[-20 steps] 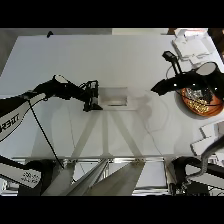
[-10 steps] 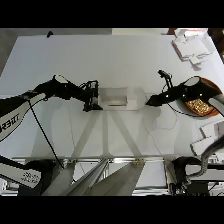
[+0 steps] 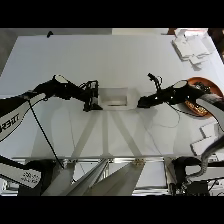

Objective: Fold the box and place the chain.

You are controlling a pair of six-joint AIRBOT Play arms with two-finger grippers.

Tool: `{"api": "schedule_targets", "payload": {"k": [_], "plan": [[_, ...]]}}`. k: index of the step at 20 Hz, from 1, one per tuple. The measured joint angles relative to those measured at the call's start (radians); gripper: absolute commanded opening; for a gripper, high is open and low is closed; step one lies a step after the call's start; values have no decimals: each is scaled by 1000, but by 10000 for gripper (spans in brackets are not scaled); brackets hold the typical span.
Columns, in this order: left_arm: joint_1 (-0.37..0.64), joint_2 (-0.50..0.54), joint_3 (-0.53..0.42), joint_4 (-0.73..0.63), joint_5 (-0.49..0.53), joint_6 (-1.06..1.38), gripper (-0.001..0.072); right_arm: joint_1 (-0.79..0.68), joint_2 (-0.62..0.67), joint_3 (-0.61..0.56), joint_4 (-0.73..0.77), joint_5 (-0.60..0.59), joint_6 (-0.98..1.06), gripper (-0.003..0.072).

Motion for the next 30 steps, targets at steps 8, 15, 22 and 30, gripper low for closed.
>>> {"api": "schedule_targets", "payload": {"k": [8, 15, 22, 30], "plan": [[0, 0, 0, 0, 0, 0, 277, 8, 67, 0, 95, 16, -32, 294], [0, 0, 0, 0, 0, 0, 277, 51, 88, 0, 113, -39, -61, 468], [0, 0, 0, 0, 0, 0, 277, 114, 90, 0, 144, -90, -84, 465], [0, 0, 0, 0, 1, 0, 277, 173, 90, 0, 88, -196, -55, 456]]}}
